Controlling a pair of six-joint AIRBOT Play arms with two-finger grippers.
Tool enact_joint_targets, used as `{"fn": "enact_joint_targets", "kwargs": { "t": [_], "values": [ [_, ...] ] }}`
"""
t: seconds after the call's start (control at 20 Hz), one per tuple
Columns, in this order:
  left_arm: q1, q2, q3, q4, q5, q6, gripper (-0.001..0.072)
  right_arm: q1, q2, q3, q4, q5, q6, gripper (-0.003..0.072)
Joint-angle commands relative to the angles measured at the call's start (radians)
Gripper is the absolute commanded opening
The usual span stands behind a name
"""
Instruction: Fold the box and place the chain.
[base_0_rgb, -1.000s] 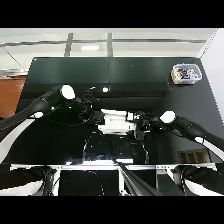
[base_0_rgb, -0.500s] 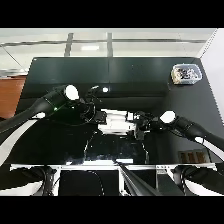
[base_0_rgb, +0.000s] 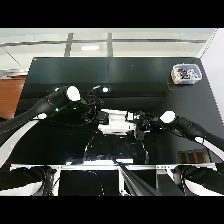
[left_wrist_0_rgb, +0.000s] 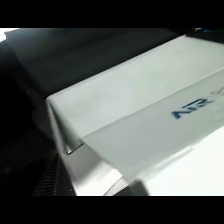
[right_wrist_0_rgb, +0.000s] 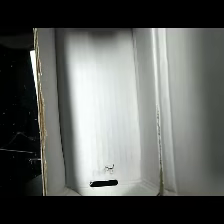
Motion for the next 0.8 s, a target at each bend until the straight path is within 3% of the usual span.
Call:
{"fn": "enact_joint_targets", "kwargs": {
  "t": [0.0, 0.35, 0.6, 0.75],
  "values": [
    [-0.025, 0.000, 0.001, 0.009, 0.016, -0.023, 0.0488, 0.001, 0.000, 0.000, 0.000, 0.000, 0.000, 0.0245],
    [-0.039, 0.000, 0.001, 0.046, 0.029, -0.081, 0.0488, 0.001, 0.000, 0.000, 0.000, 0.000, 0.000, 0.0245],
    [-0.093, -0.005, 0.001, 0.281, 0.036, -0.246, 0.0487, 0.001, 0.000, 0.000, 0.000, 0.000, 0.000, 0.0245],
    [-0.121, -0.020, 0.006, 0.333, 0.035, -0.298, 0.0482, 0.001, 0.000, 0.000, 0.000, 0.000, 0.000, 0.0245]
  ]
}}
